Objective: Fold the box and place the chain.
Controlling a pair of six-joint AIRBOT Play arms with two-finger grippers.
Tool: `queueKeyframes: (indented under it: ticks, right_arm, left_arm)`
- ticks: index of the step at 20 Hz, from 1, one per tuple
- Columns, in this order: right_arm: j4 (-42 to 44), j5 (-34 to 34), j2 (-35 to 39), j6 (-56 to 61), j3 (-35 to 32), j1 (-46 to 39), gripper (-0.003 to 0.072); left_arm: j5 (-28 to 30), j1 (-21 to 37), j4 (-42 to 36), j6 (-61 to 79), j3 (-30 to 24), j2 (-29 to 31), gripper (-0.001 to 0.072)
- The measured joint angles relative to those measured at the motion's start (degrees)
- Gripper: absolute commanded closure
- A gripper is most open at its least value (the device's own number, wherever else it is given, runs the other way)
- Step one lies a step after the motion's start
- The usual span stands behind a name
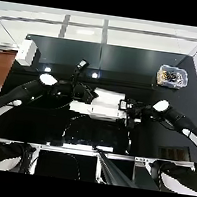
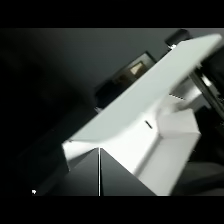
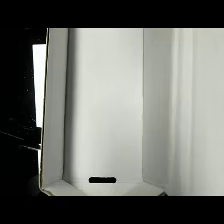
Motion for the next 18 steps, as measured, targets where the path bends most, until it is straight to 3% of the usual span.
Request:
queueKeyframes:
  ticks: [6,10,14,18]
  right_arm:
    - [0.09,-0.07,0.0,0.04,-0.04,0.0,0.0286]
    - [-0.07,-0.04,0.0,-0.22,-0.02,0.0,0.0286]
    - [-0.09,-0.02,0.0,-0.17,-0.02,0.0,0.0286]
    - [-0.09,-0.02,0.0,-0.17,-0.02,0.0,0.0286]
  left_arm:
    - [0.48,0.0,-1.25,0.83,1.62,-6.27,0.0686]
    - [-0.66,0.57,-0.68,0.83,2.19,-7.13,0.0687]
    - [-0.85,3.85,3.65,-0.61,3.48,-1.66,0.0687]
    - [-2.97,7.69,13.4,-6.38,2.99,7.72,0.0687]
